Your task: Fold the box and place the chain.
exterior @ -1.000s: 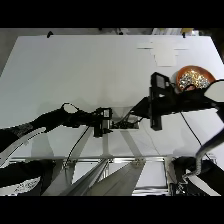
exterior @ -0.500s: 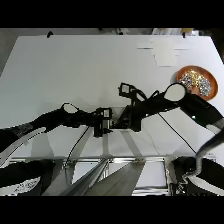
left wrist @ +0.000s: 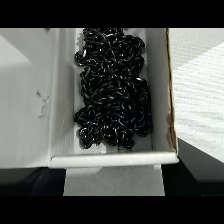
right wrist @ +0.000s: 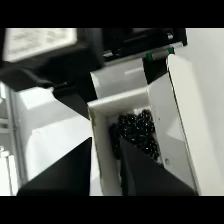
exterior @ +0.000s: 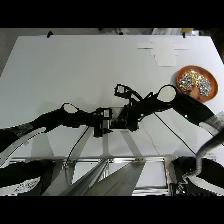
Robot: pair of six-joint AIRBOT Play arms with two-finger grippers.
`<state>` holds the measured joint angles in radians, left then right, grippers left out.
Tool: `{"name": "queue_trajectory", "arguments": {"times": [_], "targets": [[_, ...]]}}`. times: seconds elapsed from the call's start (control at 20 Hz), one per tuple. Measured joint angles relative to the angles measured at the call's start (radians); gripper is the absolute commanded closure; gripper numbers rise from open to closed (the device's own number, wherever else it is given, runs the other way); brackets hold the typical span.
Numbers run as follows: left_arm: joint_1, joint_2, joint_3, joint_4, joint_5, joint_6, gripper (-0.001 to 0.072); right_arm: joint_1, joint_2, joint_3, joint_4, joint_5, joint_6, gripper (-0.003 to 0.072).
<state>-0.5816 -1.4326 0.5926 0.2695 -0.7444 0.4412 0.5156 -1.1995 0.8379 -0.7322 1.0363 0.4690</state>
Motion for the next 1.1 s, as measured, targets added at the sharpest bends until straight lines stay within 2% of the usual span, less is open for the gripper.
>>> {"name": "queue_trajectory", "arguments": {"times": [0.05,0.2,0.45,0.5,0.55,0.6,0.95,1.1], "targets": [[0.000,0.000,0.000,0.000,0.000,0.000,0.0539,-0.018,0.019,0.003,-0.002,0.014,0.003,0.0667],[0.000,0.000,0.000,0.000,0.000,0.000,0.0538,-0.102,0.085,0.008,-0.048,0.067,0.007,0.0668],[0.000,0.000,0.000,0.000,0.000,0.000,0.0538,-0.267,0.105,0.004,-0.320,0.088,0.022,0.0665],[0.000,0.000,0.000,0.000,0.000,0.000,0.0538,-0.284,0.093,-0.001,-0.364,0.084,0.021,0.0611],[0.000,0.000,0.000,0.000,0.000,0.000,0.0538,-0.298,0.075,-0.006,-0.399,0.082,0.013,0.0504],[0.000,0.000,0.000,0.000,0.000,0.000,0.0538,-0.306,0.053,-0.011,-0.422,0.078,-0.001,0.0462],[0.000,0.000,0.000,0.000,0.000,0.000,0.0538,-0.320,-0.110,-0.022,-0.490,0.058,-0.101,0.0471],[0.000,0.000,0.000,0.000,0.000,0.000,0.0538,-0.321,-0.157,-0.023,-0.496,0.045,-0.138,0.0512]]}}
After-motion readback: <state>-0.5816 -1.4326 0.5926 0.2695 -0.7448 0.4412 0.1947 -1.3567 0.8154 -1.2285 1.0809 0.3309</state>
